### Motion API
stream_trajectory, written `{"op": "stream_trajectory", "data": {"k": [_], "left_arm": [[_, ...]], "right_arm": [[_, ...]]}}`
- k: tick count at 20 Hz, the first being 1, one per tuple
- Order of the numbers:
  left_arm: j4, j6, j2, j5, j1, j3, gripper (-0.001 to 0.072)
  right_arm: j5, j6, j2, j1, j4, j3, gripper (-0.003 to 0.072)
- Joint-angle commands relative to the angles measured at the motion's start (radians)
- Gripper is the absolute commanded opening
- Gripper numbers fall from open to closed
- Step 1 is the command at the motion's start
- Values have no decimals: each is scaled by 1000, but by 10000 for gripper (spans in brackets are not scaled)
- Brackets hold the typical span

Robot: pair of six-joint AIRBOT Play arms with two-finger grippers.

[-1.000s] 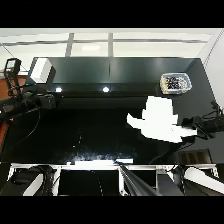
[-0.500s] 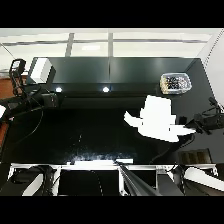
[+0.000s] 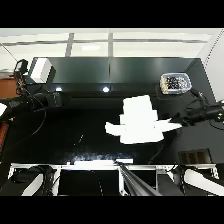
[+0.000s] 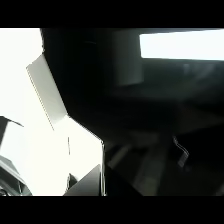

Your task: Fold the box and place the chain.

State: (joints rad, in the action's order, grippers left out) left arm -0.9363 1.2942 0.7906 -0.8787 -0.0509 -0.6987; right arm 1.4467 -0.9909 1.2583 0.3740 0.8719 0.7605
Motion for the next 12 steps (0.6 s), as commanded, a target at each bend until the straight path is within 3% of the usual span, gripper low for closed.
{"op": "stream_trajectory", "data": {"k": [1, 4, 8, 12], "left_arm": [[54, 2, 49, -120, -5, 1, 687], [181, -1, 128, -132, -50, 43, 688], [287, -85, 304, -166, -73, 92, 688], [561, -412, 528, -200, -82, 92, 688]], "right_arm": [[-80, 0, -39, -180, -132, 0, 28], [-157, 60, -110, -354, -134, -10, 28], [-404, 87, -249, -500, -100, -79, 28], [-393, 78, -287, -505, -94, -94, 28]]}}
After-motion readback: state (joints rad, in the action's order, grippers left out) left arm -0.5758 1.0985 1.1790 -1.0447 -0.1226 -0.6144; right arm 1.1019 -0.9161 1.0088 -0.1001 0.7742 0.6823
